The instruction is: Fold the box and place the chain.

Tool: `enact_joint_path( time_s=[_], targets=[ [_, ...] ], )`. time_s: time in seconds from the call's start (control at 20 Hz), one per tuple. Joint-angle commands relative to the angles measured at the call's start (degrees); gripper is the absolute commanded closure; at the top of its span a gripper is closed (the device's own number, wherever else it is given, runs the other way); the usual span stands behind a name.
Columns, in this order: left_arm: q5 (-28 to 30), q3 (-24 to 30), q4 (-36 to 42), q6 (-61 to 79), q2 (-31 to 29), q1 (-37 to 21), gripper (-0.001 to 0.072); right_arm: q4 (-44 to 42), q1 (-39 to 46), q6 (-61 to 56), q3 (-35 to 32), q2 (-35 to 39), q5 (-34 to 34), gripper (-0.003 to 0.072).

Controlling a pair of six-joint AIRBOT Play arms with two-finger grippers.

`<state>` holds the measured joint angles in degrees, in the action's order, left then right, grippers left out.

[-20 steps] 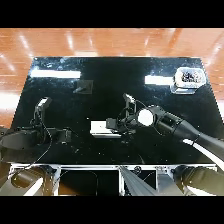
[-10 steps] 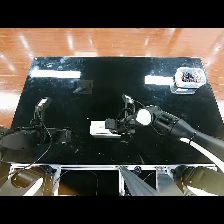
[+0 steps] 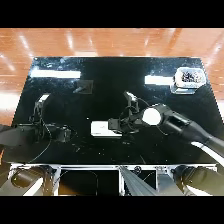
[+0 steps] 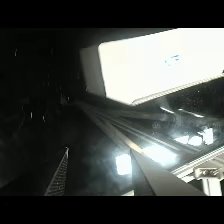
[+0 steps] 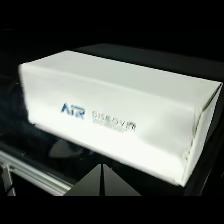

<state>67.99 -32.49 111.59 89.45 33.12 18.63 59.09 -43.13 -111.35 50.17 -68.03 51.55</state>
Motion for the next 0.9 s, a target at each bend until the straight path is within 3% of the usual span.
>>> enact_joint_path(
  time_s=[0.0,0.2,0.35,0.4,0.5,0.55,0.85],
  targets=[
    [-0.6,-4.5,-0.1,12.0,4.3,-0.4,0.0216,1.2,2.4,0.8,0.1,6.8,3.1,0.065],
    [-1.2,-11.0,-0.1,25.4,16.2,-2.8,0.0216,9.8,7.2,0.6,0.1,14.1,11.2,0.0651],
    [4.8,-18.2,1.2,42.3,22.6,-3.0,0.0216,15.1,10.5,0.4,0.1,16.0,19.8,0.065],
    [8.4,-20.2,2.6,47.9,23.1,-2.6,0.0216,16.4,11.2,0.4,0.0,16.0,22.3,0.065],
    [9.8,-22.8,6.5,49.3,22.5,-1.2,0.0191,19.3,11.3,0.4,0.0,16.0,25.3,0.065],
    [9.5,-23.1,8.4,51.7,21.9,-0.1,0.0088,20.0,11.3,0.4,0.0,16.0,25.8,0.065],
    [1.8,-22.0,-2.4,53.3,22.1,7.8,0.0085,26.6,11.4,0.1,0.0,16.0,24.5,0.065]
  ],
)
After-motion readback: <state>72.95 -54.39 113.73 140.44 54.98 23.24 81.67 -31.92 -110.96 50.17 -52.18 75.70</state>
